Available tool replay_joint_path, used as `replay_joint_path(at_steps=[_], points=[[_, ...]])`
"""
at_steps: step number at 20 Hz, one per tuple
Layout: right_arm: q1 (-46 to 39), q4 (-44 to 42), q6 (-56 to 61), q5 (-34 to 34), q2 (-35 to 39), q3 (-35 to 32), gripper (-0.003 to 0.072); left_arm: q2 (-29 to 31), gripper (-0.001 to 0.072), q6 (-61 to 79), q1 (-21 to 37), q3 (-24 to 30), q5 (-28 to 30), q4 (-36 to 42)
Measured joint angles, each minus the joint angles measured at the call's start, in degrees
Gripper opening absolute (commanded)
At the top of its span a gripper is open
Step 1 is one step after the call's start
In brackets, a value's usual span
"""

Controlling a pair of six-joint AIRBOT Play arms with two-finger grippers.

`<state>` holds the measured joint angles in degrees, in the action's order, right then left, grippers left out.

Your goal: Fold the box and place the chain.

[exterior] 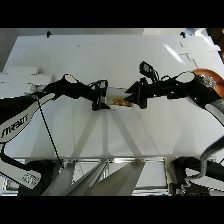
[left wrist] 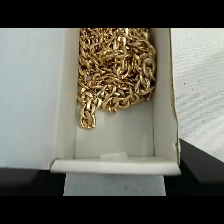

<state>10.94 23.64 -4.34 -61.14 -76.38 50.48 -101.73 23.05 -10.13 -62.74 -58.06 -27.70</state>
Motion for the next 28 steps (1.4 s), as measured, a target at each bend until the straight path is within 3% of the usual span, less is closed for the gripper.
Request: replay_joint_path(at_steps=[6,10,19,28], points=[[-9.5,5.7,0.0,-5.1,0.0,0.0,0.0354,0.0,0.0278,0.0,0.0,0.0,0.0,0.0],[-12.8,10.1,-1.4,-2.1,-2.4,0.0,0.0346,0.0,0.0278,0.0,0.0,0.0,0.0,0.0],[-10.1,9.1,-10.1,1.6,-13.5,0.2,0.0337,0.0,0.0278,0.0,0.0,0.0,0.0,0.0],[-7.5,5.9,-14.8,5.8,-15.8,1.8,0.0303,0.0,0.0278,0.0,0.0,0.0,0.0,0.0]])
